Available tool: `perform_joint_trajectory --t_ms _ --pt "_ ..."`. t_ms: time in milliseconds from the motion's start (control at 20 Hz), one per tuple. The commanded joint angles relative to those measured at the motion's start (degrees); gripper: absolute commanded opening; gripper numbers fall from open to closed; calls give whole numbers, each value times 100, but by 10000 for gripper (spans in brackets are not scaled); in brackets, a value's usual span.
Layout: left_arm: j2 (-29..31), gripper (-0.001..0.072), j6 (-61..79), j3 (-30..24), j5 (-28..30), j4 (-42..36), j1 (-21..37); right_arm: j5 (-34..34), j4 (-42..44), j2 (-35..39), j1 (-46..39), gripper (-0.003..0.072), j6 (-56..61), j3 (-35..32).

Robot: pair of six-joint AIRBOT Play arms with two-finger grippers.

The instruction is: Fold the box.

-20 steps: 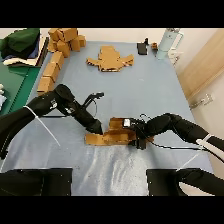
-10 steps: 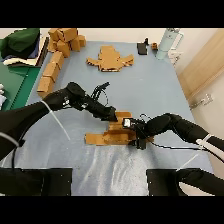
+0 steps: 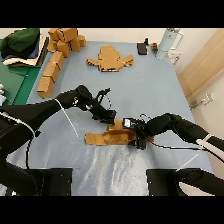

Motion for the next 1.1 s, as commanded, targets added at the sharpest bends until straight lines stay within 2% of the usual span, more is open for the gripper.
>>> perform_joint_trajectory --t_ms 0,150,300,400,600,750,850,1050 --pt "-68 13 -24 26 208 94 -37 2 -11 4 -4 547 0 -2" --pt "184 12 111 190 267 85 144 0 -11 4 -4 547 0 -2" --pt "988 12 542 79 199 120 166 0 -11 4 -4 547 0 -2" --pt "1792 11 859 -334 345 129 68 0 -13 4 -4 547 0 -2" --pt "3560 12 1285 -1687 876 262 -52 2 -13 4 -4 547 0 -2" --pt "4487 14 2264 -2555 885 398 -50 2 -13 4 -4 547 0 -2" --pt "4756 14 3152 -2999 892 398 -50 0 -13 4 -4 547 0 -2" --pt "4669 15 4935 -3510 1080 485 -44 2 -15 4 -4 547 0 -2"
